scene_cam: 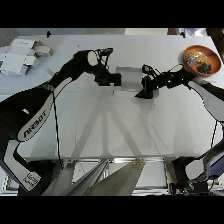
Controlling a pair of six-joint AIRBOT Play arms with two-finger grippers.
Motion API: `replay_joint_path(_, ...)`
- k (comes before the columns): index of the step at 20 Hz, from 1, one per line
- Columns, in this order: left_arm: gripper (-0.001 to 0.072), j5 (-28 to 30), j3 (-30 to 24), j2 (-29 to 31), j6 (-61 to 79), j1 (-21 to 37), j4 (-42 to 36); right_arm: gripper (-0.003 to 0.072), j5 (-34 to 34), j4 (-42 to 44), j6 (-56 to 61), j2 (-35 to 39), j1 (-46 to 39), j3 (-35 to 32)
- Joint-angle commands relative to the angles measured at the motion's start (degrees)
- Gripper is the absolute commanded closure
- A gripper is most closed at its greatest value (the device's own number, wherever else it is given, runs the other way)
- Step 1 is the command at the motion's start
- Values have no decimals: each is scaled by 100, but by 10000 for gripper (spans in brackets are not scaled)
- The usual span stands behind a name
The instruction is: Fold the box and place the chain.
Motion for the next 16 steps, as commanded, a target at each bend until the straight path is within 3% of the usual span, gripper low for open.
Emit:
replay_joint_path(1,74,199,17,-219,-225,-151,17,162,0,2,2,-4,4,0)
replay_joint_path(2,128,275,17,-243,-354,-166,22,162,0,2,0,-4,4,0)
replay_joint_path(4,449,444,17,-247,-422,-170,17,162,0,2,2,-4,4,0)
replay_joint_path(12,424,76,17,-247,-1099,-208,72,162,0,2,0,-4,4,0)
replay_joint_path(16,422,-260,131,-195,-1611,-269,667,162,0,2,0,-4,4,-2)
